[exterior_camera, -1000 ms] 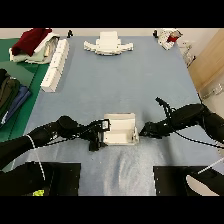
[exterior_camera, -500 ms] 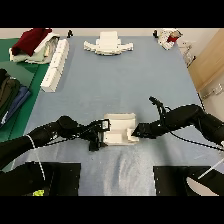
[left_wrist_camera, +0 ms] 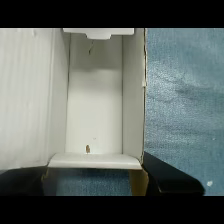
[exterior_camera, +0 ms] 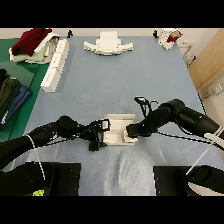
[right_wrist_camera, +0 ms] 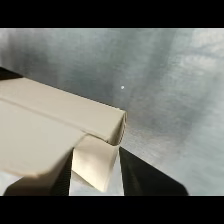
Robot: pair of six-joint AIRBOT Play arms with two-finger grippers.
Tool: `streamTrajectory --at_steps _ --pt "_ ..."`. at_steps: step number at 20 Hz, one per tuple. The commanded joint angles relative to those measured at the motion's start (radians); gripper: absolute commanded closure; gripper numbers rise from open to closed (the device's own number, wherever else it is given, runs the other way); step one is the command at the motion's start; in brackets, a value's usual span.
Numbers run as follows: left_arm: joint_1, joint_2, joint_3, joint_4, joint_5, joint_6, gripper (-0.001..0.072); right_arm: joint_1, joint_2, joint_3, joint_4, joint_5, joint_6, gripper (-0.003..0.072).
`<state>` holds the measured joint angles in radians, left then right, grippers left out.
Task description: Fold the box.
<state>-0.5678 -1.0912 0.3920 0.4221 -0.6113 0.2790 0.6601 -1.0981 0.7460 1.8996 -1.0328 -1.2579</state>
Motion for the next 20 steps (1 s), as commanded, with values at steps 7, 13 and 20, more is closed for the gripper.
streamTrajectory --at_steps 7,13,20 --pt "0.000 0.000 0.001 0.000 0.000 0.000 0.0204 0.209 -0.200 0.208 -0.336 -0.201 0.450 0.0286" --pt "0.000 0.000 0.001 0.000 0.000 0.000 0.0205 0.209 -0.218 0.208 -0.336 -0.206 0.527 0.0287" --pt "0.000 0.000 0.001 0.000 0.000 0.000 0.0204 0.209 -0.231 0.208 -0.333 -0.166 0.570 0.0288"
